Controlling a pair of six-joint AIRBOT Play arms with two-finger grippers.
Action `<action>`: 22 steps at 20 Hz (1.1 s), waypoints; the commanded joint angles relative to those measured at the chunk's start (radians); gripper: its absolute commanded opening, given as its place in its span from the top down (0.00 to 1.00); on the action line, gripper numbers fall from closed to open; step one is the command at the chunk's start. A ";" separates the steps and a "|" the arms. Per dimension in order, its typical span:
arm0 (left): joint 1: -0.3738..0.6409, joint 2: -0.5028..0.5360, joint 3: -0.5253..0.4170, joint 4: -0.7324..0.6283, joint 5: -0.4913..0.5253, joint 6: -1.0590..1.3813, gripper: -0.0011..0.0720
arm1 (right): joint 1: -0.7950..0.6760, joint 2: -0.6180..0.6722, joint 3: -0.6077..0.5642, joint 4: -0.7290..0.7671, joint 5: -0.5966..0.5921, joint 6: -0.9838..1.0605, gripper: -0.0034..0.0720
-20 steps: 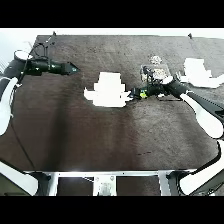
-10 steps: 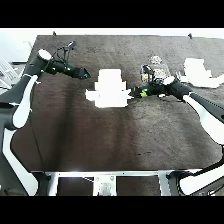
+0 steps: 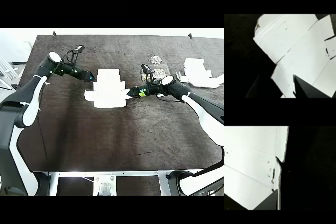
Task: Fold the box and place the chain.
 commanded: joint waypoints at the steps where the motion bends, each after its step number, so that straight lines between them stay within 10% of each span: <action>1: -0.007 -0.025 0.004 0.004 -0.004 0.005 0.31 | 0.003 0.000 0.000 0.000 0.001 -0.004 0.95; 22: -0.023 -0.162 0.085 -0.174 -0.089 0.061 0.41 | 0.006 0.000 0.000 0.000 0.002 -0.011 0.94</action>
